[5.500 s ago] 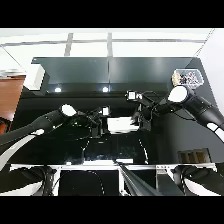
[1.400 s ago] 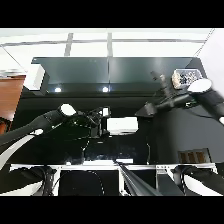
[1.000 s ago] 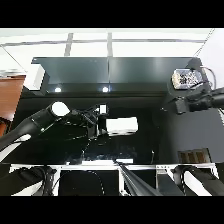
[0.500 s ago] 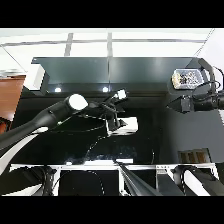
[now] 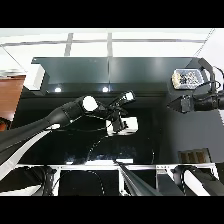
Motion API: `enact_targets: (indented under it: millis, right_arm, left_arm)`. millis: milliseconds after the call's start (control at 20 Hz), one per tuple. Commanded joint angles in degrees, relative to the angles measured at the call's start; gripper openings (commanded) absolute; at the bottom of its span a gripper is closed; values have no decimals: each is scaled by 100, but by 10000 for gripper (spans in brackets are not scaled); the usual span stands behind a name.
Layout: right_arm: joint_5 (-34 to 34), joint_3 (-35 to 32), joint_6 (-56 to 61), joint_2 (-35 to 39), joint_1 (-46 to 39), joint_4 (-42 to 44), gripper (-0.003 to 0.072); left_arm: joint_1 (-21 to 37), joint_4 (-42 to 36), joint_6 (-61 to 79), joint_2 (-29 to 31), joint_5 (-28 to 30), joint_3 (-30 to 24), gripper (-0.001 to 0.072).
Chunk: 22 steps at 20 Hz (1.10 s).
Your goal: Fold the box and place the chain.
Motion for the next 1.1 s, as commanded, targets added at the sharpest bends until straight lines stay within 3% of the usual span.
enact_targets:
  millis: [0,1050]
  right_arm:
    - [7,-4,-9,2,-2,0,20]
    - [-13,-9,-11,0,-2,-7,20]
  left_arm:
    - [-11,66,-90,-33,44,15,712]
    - [-81,153,-48,-96,-396,15,711]
